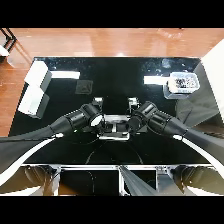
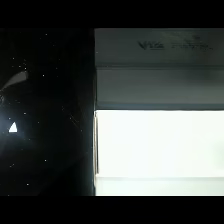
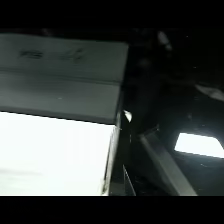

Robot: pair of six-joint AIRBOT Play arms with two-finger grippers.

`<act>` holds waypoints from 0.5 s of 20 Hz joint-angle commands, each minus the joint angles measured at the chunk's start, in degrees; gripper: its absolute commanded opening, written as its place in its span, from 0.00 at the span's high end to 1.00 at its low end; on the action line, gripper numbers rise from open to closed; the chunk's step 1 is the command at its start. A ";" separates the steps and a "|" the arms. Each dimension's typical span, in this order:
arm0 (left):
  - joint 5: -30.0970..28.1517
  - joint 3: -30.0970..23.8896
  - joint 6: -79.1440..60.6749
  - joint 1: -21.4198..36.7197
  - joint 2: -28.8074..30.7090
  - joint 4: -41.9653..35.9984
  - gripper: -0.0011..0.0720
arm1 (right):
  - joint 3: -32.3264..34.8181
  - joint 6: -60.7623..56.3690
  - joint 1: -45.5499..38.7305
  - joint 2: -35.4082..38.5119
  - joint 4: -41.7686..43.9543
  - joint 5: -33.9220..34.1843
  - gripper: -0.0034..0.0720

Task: Fold the box and place the chain.

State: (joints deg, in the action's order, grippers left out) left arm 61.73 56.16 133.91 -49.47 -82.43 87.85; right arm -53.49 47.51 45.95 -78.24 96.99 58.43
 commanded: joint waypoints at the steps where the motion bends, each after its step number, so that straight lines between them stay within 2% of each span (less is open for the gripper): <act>1: 0.04 0.02 0.02 0.00 0.00 0.07 0.95 | -1.14 -2.05 0.59 -1.07 -3.19 2.14 0.56; 10: 0.02 0.02 0.04 0.00 0.00 0.02 0.95 | -1.14 -2.95 0.59 -3.13 -2.58 -0.17 0.56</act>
State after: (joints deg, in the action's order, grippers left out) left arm 61.73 56.14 133.99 -49.47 -82.43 87.88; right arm -54.59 45.12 46.50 -81.01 94.56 59.13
